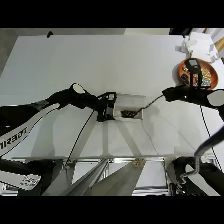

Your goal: Fold the box and place the chain.

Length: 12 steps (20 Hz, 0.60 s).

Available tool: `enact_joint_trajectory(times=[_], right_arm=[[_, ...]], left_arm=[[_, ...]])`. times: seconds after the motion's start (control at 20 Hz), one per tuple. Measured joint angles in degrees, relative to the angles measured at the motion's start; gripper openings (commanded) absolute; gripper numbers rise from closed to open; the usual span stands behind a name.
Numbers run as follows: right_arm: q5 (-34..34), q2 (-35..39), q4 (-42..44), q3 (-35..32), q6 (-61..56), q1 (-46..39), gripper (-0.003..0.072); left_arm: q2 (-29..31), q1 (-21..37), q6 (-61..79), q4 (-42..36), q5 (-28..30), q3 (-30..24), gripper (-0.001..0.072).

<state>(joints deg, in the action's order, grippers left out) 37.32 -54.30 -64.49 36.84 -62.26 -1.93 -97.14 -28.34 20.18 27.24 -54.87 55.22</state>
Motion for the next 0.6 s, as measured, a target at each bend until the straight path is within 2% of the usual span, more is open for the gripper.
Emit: enact_joint_trajectory(times=[0.25, 0.35, 0.6], right_arm=[[-8.22, -7.34, -8.85, 0.94, -12.35, -4.98, 0.0379], [-10.16, -10.21, -10.32, 1.97, -14.58, -7.82, 0.0339], [-15.13, -16.48, -11.43, 3.1, -16.74, -11.32, 0.034]], left_arm=[[0.0, 0.0, 0.0, 0.0, 0.0, 0.0, 0.0251], [0.0, 0.0, 0.0, 0.0, 0.0, 0.0, 0.0251], [0.0, 0.0, 0.0, 0.0, 0.0, 0.0, 0.0251]])
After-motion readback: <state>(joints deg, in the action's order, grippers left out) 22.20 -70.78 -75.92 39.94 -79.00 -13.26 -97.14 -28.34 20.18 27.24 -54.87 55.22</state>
